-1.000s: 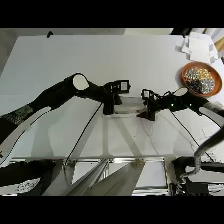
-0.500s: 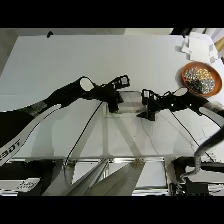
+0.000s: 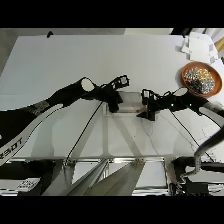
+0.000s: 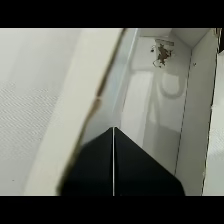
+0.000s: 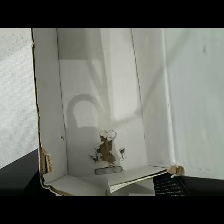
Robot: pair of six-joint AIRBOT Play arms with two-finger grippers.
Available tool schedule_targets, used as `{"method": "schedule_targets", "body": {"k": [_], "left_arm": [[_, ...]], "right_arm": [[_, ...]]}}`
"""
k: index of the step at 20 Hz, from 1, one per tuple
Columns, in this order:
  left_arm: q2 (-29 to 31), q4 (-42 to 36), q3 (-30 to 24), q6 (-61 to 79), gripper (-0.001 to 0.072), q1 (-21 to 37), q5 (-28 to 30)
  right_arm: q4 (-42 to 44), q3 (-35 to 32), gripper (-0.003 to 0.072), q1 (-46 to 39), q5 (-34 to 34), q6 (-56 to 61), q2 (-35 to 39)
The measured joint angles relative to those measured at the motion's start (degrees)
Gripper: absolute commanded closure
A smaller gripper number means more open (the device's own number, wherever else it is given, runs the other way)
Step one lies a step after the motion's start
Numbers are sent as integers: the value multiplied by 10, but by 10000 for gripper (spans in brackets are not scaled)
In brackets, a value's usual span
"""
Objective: Fold the box and place the chain.
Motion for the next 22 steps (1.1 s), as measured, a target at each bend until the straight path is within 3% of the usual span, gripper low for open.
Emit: {"method": "schedule_targets", "body": {"k": [3,9,17,18,20,22], "left_arm": [[29,18,0,-1,701,11,-24],[60,98,-10,-2,703,42,-152],[64,158,-64,24,696,64,-172],[64,168,-66,25,673,67,-169],[64,185,-69,28,513,70,-164],[64,196,-71,37,399,71,-139]], "right_arm": [[0,0,127,0,0,0,0],[0,0,127,0,0,0,0],[0,0,127,0,0,0,0],[0,0,127,0,0,0,0],[0,0,127,0,0,0,0],[0,0,127,0,0,0,0]]}}
